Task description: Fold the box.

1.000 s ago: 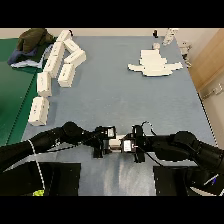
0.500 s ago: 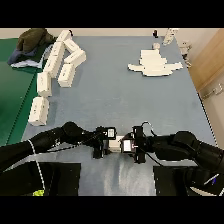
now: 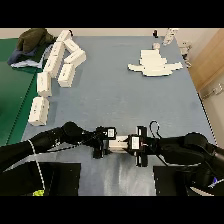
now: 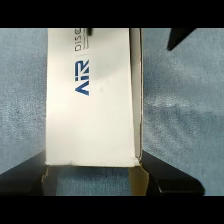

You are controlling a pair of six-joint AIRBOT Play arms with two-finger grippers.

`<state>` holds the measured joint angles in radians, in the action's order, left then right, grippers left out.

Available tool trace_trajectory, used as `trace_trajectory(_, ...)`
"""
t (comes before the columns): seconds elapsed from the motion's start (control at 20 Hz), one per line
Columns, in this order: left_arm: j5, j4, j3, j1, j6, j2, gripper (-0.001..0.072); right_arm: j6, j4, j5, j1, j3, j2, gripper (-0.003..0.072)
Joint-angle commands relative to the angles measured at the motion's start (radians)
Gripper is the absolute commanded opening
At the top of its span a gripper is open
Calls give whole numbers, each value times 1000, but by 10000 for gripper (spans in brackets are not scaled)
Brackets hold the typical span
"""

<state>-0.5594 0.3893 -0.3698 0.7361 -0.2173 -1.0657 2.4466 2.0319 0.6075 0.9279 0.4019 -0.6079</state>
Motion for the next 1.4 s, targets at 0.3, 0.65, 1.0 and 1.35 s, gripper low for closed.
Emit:
trace_trajectory(0.3, 2, 0, 0, 0, 1, -1, 509, -416, 192, -396, 5, -204, 38, 2)
trace_trajectory(0.65, 2, 0, 0, 0, 1, -1, 510, -458, 191, -434, 89, -277, 33, 3)
trace_trajectory(1.0, 2, 0, 0, 0, 1, -1, 509, -507, 190, -455, 98, -324, 8, 2)
trace_trajectory(1.35, 2, 0, 0, 0, 1, -1, 509, -513, 190, -457, 98, -325, -14, 2)
